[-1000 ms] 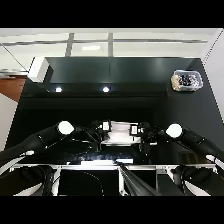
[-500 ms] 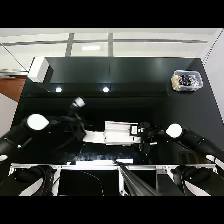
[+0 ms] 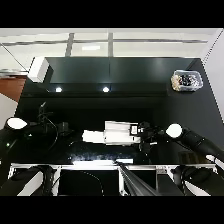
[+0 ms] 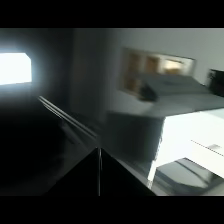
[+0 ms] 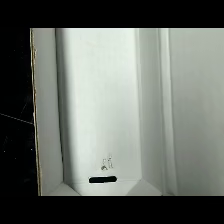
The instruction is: Fold the box and place the chain.
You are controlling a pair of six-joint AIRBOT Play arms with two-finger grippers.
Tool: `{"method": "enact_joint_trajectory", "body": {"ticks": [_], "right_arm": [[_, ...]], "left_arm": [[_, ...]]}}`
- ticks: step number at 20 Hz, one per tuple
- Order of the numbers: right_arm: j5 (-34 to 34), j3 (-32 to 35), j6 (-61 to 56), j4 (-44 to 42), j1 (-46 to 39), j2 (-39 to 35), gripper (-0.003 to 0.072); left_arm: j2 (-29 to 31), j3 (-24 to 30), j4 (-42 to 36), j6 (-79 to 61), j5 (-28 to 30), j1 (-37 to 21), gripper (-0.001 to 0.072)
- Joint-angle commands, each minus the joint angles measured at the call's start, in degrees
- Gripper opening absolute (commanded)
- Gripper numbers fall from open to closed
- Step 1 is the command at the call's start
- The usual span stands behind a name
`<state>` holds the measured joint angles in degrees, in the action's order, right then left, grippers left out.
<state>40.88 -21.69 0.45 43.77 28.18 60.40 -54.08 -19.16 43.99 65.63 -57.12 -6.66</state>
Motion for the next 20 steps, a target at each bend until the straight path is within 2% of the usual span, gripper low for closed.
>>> {"method": "enact_joint_trajectory", "body": {"ticks": [1, 7, 10, 11, 12, 14, 15, 20], "right_arm": [[-0.09, -0.02, 0.0, 0.0, 0.04, 0.04, 0.0531], [-0.07, -0.02, -0.02, -0.02, 0.04, 0.04, 0.0531], [-0.07, -0.02, -0.02, -0.02, 0.04, 0.04, 0.0531], [-0.07, -0.02, -0.02, -0.02, 0.04, 0.04, 0.0531], [-0.07, -0.02, -0.02, -0.02, 0.04, 0.04, 0.0531], [-0.07, -0.02, -0.02, -0.02, 0.04, 0.04, 0.0531], [-0.07, -0.02, -0.02, 0.0, 0.04, 0.04, 0.0531], [-0.07, -0.02, -0.02, -0.02, 0.04, 0.04, 0.053]], "left_arm": [[-4.68, 2.6, -5.84, 1.09, -0.55, 2.1, 0.0029], [-14.34, 1.68, -15.37, -9.68, 1.55, 13.07, 0.0029], [-15.78, -0.66, -17.07, -11.72, 0.96, 14.62, 0.0029], [-15.74, -1.64, -17.05, -12.61, 0.68, 15.1, 0.006], [-15.74, -2.58, -17.05, -12.96, 0.24, 15.8, 0.0208], [-15.74, -4.48, -16.92, -12.98, -0.52, 17.77, 0.0692], [-15.74, -5.62, -16.26, -12.98, -1.25, 18.78, 0.0715], [-15.69, -11.5, -15.5, -12.81, -3.21, 24.17, 0.0715]]}}
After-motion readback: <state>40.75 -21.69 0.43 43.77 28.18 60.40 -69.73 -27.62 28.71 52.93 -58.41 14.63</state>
